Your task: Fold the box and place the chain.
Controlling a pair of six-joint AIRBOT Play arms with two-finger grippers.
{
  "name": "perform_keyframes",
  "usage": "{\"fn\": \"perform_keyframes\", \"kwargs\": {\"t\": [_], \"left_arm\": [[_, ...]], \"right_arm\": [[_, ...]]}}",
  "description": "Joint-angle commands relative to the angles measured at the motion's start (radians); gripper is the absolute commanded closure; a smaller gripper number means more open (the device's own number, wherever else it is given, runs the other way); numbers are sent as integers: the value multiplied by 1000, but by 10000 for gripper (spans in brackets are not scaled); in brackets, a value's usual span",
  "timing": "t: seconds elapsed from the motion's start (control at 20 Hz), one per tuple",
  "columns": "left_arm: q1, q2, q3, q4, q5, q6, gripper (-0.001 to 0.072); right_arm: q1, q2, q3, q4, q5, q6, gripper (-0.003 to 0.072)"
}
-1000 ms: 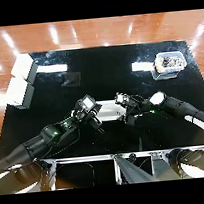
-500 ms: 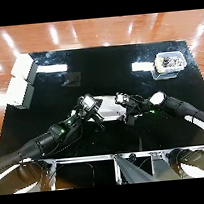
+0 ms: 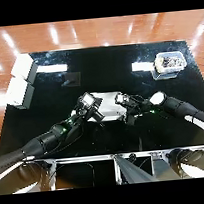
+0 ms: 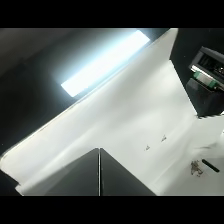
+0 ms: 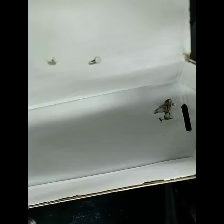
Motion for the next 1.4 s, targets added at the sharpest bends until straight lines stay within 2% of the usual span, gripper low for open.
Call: {"fn": "perform_keyframes", "kwargs": {"t": [0.0,0.15,0.25,0.65,0.75,0.85,1.15,1.25,1.35], "left_arm": [[2,-29,42,-77,101,-5,691],[21,-58,99,-117,262,-6,691],[32,-77,127,-117,334,-6,691],[42,-80,186,-108,400,-2,690],[62,-37,185,-89,447,-2,691],[99,29,185,-46,565,-2,691],[264,291,128,203,915,-1,687],[337,371,107,212,981,19,687],[413,436,71,179,992,89,687]], "right_arm": [[0,0,-1,0,0,0,157],[0,0,-1,0,0,0,157],[0,0,-1,0,0,0,157],[0,0,-1,0,0,0,157],[0,0,-1,0,0,0,157],[0,0,-1,0,0,0,157],[0,0,-1,0,0,0,157],[0,0,-1,0,0,0,157],[0,0,-1,0,0,0,157]]}}
